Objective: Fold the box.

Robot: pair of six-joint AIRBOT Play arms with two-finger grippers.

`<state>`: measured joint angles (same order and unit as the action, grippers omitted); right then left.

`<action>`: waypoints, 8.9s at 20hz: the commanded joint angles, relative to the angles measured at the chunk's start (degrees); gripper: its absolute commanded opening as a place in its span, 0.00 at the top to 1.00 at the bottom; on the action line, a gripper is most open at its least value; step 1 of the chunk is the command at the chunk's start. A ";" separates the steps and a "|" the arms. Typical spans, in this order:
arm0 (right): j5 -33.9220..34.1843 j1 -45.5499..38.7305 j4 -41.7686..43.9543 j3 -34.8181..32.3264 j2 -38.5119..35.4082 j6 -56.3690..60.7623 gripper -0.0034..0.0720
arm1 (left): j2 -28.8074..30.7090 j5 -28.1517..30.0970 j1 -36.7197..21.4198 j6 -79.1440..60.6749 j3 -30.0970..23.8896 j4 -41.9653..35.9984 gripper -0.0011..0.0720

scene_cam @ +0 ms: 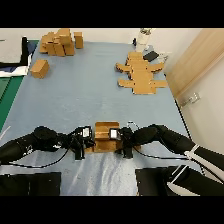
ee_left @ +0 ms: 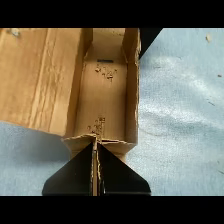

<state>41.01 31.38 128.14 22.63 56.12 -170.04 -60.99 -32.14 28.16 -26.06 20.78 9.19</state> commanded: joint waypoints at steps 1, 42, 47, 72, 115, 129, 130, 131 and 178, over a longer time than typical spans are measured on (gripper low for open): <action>0.02 0.04 0.04 0.02 0.00 0.02 0.20 | -0.09 0.13 0.09 -0.33 0.07 -0.48 0.91; 0.02 0.04 0.04 0.02 0.00 0.02 0.20 | -0.17 -1.88 0.09 -0.04 0.02 -4.96 0.29; 0.02 0.04 0.02 0.02 0.00 0.02 0.20 | -0.07 0.81 0.09 0.68 0.02 -3.28 0.96; 0.02 0.04 0.02 0.02 0.00 0.02 0.20 | 9.42 -12.15 -10.64 107.91 0.11 38.82 0.97; 0.02 0.04 0.00 0.02 0.00 0.02 0.20 | 8.50 -9.16 -3.85 102.79 5.29 24.00 0.43; 0.02 0.04 0.00 0.02 0.00 0.02 0.20 | 3.65 -8.20 13.14 145.48 17.00 59.39 0.44; 0.02 0.04 0.00 0.02 0.00 0.00 0.20 | 2.64 -9.01 14.58 148.89 17.94 61.66 0.44; 0.02 0.04 0.00 0.02 0.00 0.02 0.20 | 1.51 -9.11 15.91 151.82 18.88 63.06 0.44; 0.02 0.04 -0.22 0.02 0.00 0.02 0.20 | -3.43 -29.99 13.38 151.47 32.37 62.90 0.46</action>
<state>41.01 31.42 127.90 22.63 56.12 -170.04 -66.17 -61.17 45.76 133.34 53.10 78.72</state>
